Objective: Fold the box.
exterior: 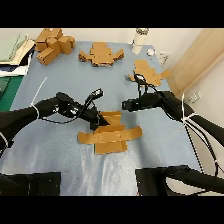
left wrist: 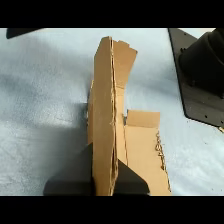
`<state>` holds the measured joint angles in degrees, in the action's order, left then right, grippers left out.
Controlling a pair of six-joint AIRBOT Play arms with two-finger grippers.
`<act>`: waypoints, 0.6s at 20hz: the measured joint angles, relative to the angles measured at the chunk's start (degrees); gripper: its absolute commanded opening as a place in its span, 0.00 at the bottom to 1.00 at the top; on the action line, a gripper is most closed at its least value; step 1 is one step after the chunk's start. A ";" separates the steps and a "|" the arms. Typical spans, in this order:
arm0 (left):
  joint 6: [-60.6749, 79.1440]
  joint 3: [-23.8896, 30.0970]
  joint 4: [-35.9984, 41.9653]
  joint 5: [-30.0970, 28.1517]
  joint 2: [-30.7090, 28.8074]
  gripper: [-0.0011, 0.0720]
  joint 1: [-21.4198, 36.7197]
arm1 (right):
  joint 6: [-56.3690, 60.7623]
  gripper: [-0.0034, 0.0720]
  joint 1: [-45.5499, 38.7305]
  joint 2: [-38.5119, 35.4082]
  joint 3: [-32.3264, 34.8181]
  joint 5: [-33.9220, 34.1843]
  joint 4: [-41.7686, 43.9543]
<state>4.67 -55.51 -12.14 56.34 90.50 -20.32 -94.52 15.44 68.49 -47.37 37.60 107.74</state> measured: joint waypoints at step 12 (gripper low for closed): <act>-1.53 0.55 -1.38 1.51 -0.02 0.03 -0.28 | 2.73 0.05 0.00 -1.79 0.00 6.99 0.33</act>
<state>3.14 -54.96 -13.52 57.84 90.48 -20.60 -91.79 15.44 66.70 -47.37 44.60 108.07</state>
